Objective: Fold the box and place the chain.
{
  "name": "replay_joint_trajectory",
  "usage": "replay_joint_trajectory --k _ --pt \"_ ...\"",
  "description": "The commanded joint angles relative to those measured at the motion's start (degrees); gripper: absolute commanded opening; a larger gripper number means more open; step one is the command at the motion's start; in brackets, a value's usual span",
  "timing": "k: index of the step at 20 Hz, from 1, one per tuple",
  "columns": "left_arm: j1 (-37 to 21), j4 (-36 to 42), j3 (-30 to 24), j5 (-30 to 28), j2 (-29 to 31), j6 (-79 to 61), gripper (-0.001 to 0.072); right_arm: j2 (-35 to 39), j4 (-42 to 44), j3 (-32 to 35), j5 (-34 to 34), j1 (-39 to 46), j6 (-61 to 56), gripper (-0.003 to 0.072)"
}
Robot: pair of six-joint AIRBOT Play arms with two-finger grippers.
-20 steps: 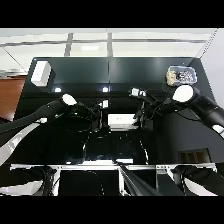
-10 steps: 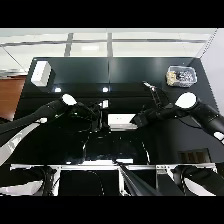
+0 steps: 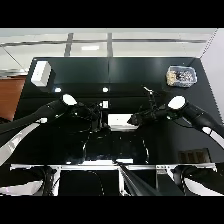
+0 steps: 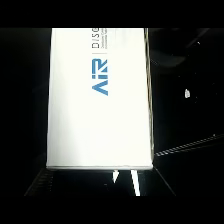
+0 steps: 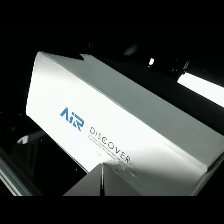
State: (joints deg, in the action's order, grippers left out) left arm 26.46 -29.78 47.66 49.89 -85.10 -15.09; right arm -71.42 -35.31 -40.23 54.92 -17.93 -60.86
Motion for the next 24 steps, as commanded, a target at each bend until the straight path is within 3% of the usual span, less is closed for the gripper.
replay_joint_trajectory --k 1,6,9,10,11,14,16,18,21,24 --pt "0.0 0.55 0.07 0.24 -0.02 0.09 0.0356 -0.63 -1.77 0.17 0.17 0.07 0.09 0.0016" --pt "-0.02 0.55 0.07 0.26 -0.02 0.35 0.0355 2.84 -1.64 -2.95 3.93 0.31 0.52 0.0016" --pt "-0.26 0.24 0.11 0.35 0.55 3.85 0.0374 8.96 -3.56 -7.43 10.12 4.22 0.44 0.0016" --pt "-0.48 -0.59 0.11 0.87 1.16 5.49 0.0593 11.56 -5.57 -7.85 12.28 6.43 -0.04 0.0016" --pt "-0.74 -2.29 0.13 1.75 2.1 6.05 0.0711 14.49 -9.14 -7.85 15.21 9.27 -1.14 0.0016" --pt "-1.11 -5.35 0.24 4.74 6.69 8.57 0.0711 21.59 -25.64 -7.82 23.56 17.88 -7.82 0.0016" --pt "-0.09 -4.59 1.55 5.62 9.27 11.04 0.0711 24.3 -32.81 -7.82 24.96 22.6 -11.17 0.0016" --pt "2.69 -0.55 3.91 2.67 9.4 11.02 0.071 24.68 -33.03 -7.76 23.43 26.27 -14.8 0.0016" --pt "9.18 1.77 9.05 -7.89 5.7 11.23 0.0708 24.65 -30.93 -6.43 18.38 26.73 -15.21 0.0016" --pt "12.74 -0.09 16.04 -7.69 -2.03 19.8 0.0708 24.68 -30.14 -5.4 17.31 26.73 -15.19 0.0016"
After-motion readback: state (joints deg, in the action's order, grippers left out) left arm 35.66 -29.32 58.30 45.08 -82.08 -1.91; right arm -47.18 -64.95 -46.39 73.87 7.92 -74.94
